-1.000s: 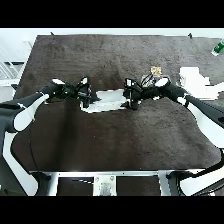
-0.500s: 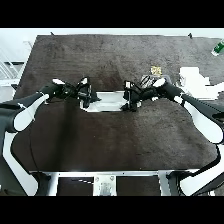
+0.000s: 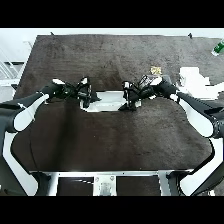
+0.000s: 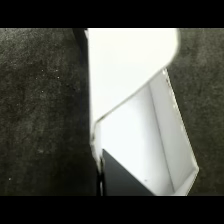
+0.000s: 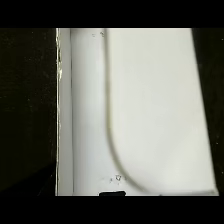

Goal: Fold the box and place the chain.

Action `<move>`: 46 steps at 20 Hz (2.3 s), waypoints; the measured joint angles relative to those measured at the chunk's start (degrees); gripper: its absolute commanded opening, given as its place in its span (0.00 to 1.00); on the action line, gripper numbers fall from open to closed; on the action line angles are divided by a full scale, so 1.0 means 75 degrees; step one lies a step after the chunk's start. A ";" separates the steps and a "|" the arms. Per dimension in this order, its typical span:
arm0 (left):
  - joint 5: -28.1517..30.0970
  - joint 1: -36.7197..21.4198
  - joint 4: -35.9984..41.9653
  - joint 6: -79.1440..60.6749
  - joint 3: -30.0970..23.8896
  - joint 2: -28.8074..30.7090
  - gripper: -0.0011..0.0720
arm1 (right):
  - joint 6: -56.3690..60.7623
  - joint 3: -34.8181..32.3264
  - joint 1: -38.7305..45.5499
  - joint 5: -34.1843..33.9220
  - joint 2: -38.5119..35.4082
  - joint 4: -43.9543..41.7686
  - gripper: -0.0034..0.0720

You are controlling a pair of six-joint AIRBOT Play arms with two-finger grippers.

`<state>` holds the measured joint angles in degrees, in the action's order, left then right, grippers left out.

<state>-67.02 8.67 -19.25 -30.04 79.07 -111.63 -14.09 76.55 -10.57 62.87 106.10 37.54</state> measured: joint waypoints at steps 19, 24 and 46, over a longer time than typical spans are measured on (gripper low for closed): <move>0.0003 0.0003 0.0003 0.0000 0.0000 0.0000 0.04 | -0.0035 0.0102 0.0061 0.0152 0.0309 0.0067 0.85; -0.0003 0.0000 0.0003 0.0003 0.0000 0.0000 0.04 | -0.0175 0.0140 0.0047 0.0236 0.0323 -0.0073 0.85; -0.0003 0.0006 0.0000 0.0000 0.0000 0.0000 0.04 | -0.0076 0.0227 0.0032 0.0309 0.0443 -0.0026 0.65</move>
<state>-67.05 8.71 -19.25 -30.04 79.07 -111.63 -14.66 78.26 -10.33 65.19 109.43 37.34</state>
